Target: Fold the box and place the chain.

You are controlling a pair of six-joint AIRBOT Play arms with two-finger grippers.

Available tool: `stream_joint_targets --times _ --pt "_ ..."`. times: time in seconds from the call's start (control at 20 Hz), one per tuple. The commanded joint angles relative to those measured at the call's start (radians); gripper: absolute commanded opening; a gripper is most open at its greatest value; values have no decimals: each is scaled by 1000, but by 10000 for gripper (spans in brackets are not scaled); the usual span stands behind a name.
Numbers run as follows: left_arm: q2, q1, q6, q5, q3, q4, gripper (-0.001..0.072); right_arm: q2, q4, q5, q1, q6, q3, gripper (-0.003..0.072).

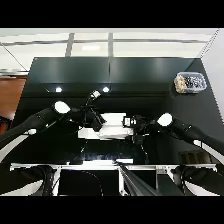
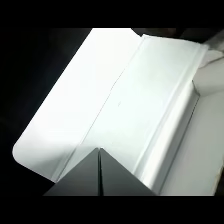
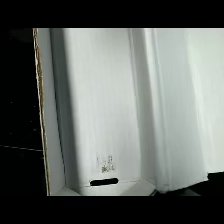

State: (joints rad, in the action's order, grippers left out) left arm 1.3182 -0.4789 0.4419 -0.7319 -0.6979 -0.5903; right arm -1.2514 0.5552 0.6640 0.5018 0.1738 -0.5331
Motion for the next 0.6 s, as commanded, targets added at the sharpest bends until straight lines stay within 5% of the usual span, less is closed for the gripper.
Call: stream_joint_targets --times 0.0,0.25,0.45,0.5,0.55 --pt "5 5 63 -68 -67 -140 102 0 -1 0 1 -1 1 433" --pt "-193 92 246 -254 -80 -255 166 0 -1 0 1 0 1 433" --pt "-328 156 125 -370 61 -233 169 0 -1 1 1 0 1 433" --pt "-344 149 39 -363 107 -233 311 0 -1 1 1 0 1 433" --pt "-347 141 -35 -346 143 -244 594 0 -1 1 1 0 1 433"
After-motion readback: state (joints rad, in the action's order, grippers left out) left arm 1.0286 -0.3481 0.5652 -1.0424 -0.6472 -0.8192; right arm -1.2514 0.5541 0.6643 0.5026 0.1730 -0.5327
